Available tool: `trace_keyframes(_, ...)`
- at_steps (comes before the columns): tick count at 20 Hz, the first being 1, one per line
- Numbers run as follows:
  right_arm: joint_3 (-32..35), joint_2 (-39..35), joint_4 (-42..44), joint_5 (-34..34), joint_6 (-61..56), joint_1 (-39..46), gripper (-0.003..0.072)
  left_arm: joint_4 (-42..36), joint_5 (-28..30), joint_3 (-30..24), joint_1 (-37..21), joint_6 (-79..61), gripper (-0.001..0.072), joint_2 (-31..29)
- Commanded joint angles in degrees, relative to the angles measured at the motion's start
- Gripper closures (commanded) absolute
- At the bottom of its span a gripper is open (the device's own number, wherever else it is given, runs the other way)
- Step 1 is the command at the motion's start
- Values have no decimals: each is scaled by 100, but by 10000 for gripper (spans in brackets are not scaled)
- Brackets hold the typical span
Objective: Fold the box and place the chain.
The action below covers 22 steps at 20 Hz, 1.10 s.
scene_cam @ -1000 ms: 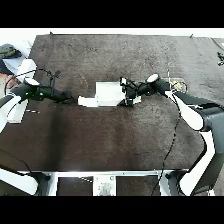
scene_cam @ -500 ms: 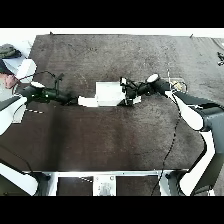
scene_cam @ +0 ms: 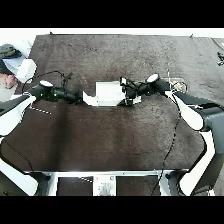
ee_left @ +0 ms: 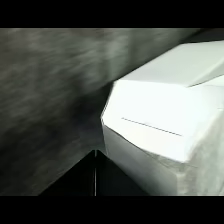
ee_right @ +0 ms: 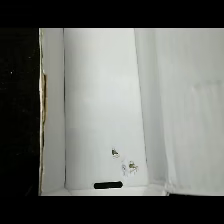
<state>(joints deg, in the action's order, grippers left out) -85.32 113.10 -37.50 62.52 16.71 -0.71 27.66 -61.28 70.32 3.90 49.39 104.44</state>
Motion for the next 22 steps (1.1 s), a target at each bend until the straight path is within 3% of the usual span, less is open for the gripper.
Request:
trace_keyframes(1, 2, 0, 0, 4, 0, -2, 378, -87, -358, 269, 61, -39, 698, 2)
trace_keyframes(2, 2, 2, 0, 2, 0, -4, 378, -114, -369, 275, 103, -33, 696, 0)
trace_keyframes(3, 2, 2, 0, 2, 0, -2, 378, -118, -348, 275, 144, -33, 632, 0)
trace_keyframes(4, 2, 2, 0, 0, 0, -2, 378, -166, -317, 275, 177, -26, 456, -15)
trace_keyframes(5, 2, 2, 0, 2, 0, -4, 378, -223, -317, 275, 177, -33, 405, -42)
trace_keyframes(12, 2, 2, 0, 2, 0, -4, 378, -188, -372, 426, 286, 138, 405, -81)
trace_keyframes(18, 2, 2, 0, 2, 0, -2, 378, 868, -166, 785, 625, 975, 405, -264)
trace_keyframes(22, 2, 2, 0, -2, 2, -2, 378, 1115, 72, 844, 820, 1370, 404, -367)
